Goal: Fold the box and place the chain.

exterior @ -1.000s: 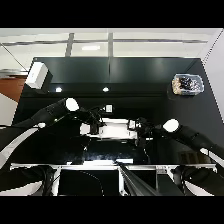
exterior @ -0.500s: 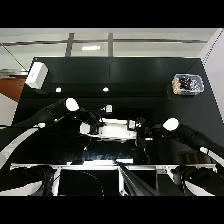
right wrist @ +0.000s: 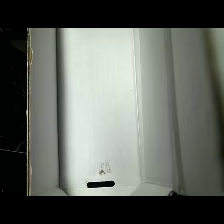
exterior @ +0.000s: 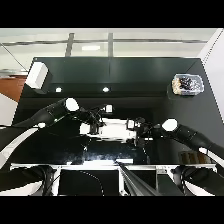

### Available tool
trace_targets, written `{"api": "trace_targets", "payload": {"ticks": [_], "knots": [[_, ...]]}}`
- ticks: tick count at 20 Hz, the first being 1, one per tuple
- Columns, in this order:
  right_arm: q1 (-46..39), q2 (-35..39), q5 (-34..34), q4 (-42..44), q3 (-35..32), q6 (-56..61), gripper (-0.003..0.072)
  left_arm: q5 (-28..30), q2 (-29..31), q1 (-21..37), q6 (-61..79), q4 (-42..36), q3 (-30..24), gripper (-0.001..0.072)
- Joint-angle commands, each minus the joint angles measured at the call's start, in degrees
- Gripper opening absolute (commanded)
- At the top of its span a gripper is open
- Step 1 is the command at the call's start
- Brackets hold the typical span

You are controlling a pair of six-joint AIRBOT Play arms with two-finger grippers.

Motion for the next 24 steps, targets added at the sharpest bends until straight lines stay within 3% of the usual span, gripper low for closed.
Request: {"api": "trace_targets", "payload": {"ticks": [1,10,11,12,13,14,15,18,20,24], "knots": [[0.15,-0.07,-0.52,-0.22,0.07,0.42,0.0699,-0.24,0.02,0.02,0.02,-0.02,0.07,0.0024],[0.15,-0.13,-0.52,-1.27,0.07,0.9,0.0697,-1.88,0.02,0.02,0.0,-0.24,0.07,0.0025],[0.15,-0.13,-0.46,-1.29,0.07,0.9,0.0584,-1.9,0.02,0.02,0.0,-0.24,0.07,0.0026],[0.15,-0.13,-0.46,-1.29,0.07,0.9,0.0573,-1.9,0.09,0.02,-0.02,-0.24,0.07,0.0029],[0.15,-0.13,-0.46,-1.29,0.07,0.9,0.0572,-1.92,0.22,0.02,-0.24,-0.24,0.07,0.0073],[0.15,-0.13,-0.46,-1.29,0.07,0.9,0.0522,-1.99,0.39,0.02,-0.24,-0.24,0.07,0.0233],[0.15,-0.13,-0.46,-1.27,0.07,0.9,0.0416,-2.01,0.61,0.02,-0.46,-0.24,0.07,0.0376],[0.15,-0.13,-0.46,-1.27,0.07,0.9,0.0411,-2.03,1.73,0.13,-2.51,0.2,0.07,0.0413],[0.15,-0.13,-0.46,-1.27,0.07,0.9,0.0411,-2.12,3.37,0.13,-5.11,1.97,0.07,0.0568],[0.15,-0.13,-0.46,-1.31,0.07,0.85,0.0411,-4.28,11.74,0.42,-21.86,17.51,0.04,0.0585]]}}
